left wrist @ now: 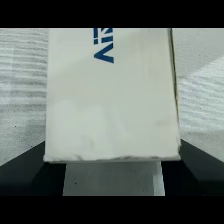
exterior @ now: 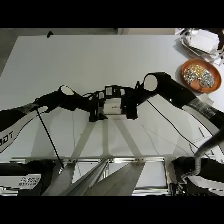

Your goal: Fold the box and place the chain.

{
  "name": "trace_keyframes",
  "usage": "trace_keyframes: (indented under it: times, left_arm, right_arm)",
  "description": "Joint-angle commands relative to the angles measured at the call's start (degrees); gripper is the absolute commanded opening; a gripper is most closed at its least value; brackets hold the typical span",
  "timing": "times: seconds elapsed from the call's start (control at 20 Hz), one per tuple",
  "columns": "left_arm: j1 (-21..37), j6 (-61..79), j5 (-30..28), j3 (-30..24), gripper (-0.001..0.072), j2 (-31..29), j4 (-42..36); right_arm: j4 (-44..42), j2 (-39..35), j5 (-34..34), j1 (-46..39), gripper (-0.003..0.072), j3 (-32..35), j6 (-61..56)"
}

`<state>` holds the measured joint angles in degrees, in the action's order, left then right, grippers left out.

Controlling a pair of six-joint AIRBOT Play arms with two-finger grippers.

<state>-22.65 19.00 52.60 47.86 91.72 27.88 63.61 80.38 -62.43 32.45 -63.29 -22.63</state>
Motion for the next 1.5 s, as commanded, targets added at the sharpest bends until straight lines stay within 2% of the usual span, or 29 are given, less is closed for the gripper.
trace_keyframes:
  times: [0.0, 0.1, 0.15, 0.25, 0.45, 0.7, 1.1, 1.45]
  left_arm:
    - [0.0, 0.0, -0.1, 0.0, 0.0182, 0.0, 0.0]
    - [0.0, 0.0, -0.1, 0.0, 0.0182, 0.0, 0.0]
    - [0.0, 0.0, -0.1, 0.0, 0.0182, 0.0, 0.0]
    - [0.0, 0.0, -0.1, 0.0, 0.0182, 0.0, 0.0]
    - [0.0, 0.0, -0.1, 0.0, 0.0182, 0.0, 0.0]
    - [0.0, 0.0, -0.1, 0.0, 0.0181, 0.0, 0.0]
    - [0.0, 0.0, -0.1, 0.0, 0.0181, 0.0, 0.0]
    - [0.0, 0.0, -0.1, 0.0, 0.0182, 0.0, 0.0]
  right_arm:
    - [-2.5, -2.0, 0.0, -1.4, 0.0302, 0.0, 0.0]
    - [-6.8, -3.7, -0.9, -3.7, 0.0276, 0.0, 0.0]
    - [-11.0, -3.6, -2.0, -5.1, 0.0174, 0.1, 0.0]
    - [-19.7, -2.6, -2.5, -6.8, 0.0015, 1.9, 3.0]
    - [-31.5, 0.6, 3.3, -7.2, 0.0013, 8.2, 10.0]
    - [-31.5, 3.9, 4.0, -8.9, 0.0013, 8.9, 10.3]
    - [-27.5, 4.1, 1.3, -9.6, 0.0012, 10.2, 10.6]
    - [-26.3, 6.6, 3.8, -9.6, 0.0011, 11.7, 10.5]
